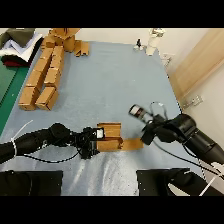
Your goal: Fold the box.
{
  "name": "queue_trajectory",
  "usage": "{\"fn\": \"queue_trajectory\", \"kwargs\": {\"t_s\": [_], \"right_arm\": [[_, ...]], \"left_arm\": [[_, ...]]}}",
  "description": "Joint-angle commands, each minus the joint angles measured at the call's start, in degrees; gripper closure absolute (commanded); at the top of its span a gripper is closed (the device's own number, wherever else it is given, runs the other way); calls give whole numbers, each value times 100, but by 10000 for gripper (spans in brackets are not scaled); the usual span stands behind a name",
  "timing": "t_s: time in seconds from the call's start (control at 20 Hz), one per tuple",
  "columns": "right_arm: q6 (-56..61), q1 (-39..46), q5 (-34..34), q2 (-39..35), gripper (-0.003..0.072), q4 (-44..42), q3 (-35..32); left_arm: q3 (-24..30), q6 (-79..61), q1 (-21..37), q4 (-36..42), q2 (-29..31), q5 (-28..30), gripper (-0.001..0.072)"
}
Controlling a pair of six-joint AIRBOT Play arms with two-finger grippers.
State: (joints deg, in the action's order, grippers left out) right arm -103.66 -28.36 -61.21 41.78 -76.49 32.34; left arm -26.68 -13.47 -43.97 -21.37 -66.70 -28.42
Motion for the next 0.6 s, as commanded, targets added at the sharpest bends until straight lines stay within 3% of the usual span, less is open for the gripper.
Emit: {"fn": "queue_trajectory", "kwargs": {"t_s": [0.0, 0.15, 0.4, 0.55], "right_arm": [[1880, 859, -400, 26, 670, 431, -55], [1672, 1478, 15, 411, 680, -1543, -269], [1329, 1469, 411, 1130, 680, -2771, -750], [778, 1464, 525, 1169, 680, -3891, -824]], "left_arm": [[-4, -2, 2, -7, 2, -9, 191], [-4, -2, 2, -7, 2, -9, 191], [-4, -2, 2, -7, 2, -9, 191], [-4, -2, 2, -7, 2, -7, 191]]}}
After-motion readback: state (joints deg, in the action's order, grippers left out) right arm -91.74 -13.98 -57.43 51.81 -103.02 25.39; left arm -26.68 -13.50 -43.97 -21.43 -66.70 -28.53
